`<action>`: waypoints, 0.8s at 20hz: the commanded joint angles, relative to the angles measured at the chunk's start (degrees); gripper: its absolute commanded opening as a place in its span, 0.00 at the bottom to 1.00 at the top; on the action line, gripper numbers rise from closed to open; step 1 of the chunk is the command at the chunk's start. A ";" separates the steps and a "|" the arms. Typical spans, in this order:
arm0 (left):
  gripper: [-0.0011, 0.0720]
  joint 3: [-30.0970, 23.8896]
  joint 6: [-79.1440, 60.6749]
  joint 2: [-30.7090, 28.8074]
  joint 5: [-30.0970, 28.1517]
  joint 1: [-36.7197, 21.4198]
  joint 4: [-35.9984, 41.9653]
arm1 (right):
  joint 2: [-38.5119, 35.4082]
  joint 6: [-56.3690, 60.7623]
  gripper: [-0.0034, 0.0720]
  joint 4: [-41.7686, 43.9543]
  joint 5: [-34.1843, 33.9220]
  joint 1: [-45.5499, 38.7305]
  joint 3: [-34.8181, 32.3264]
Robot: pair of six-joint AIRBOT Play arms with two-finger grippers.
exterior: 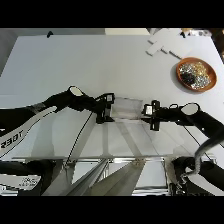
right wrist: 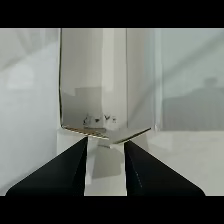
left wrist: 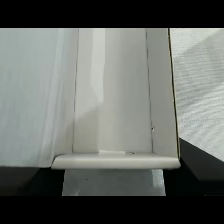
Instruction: Fold the box and place the chain.
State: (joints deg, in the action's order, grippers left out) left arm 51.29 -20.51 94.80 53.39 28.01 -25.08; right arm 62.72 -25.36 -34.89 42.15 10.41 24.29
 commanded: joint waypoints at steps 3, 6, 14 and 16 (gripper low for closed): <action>0.15 0.00 0.00 0.00 0.00 0.00 -0.02 | 0.04 -0.13 0.35 0.66 -2.78 2.25 0.00; 0.15 0.00 0.00 0.00 0.00 0.00 -0.02 | 0.04 -0.15 0.34 1.11 -2.80 2.38 -0.02; 0.15 0.00 0.00 0.00 0.00 0.00 0.00 | 0.04 -0.24 0.28 5.03 -2.99 2.38 -0.02; 0.15 0.00 0.00 0.00 0.00 0.00 0.00 | 0.04 -0.24 0.25 5.03 -2.99 2.38 -0.02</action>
State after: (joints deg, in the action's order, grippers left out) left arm 51.29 -20.49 94.80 53.43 27.99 -25.08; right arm 62.74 -25.61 -30.39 39.16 12.73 24.27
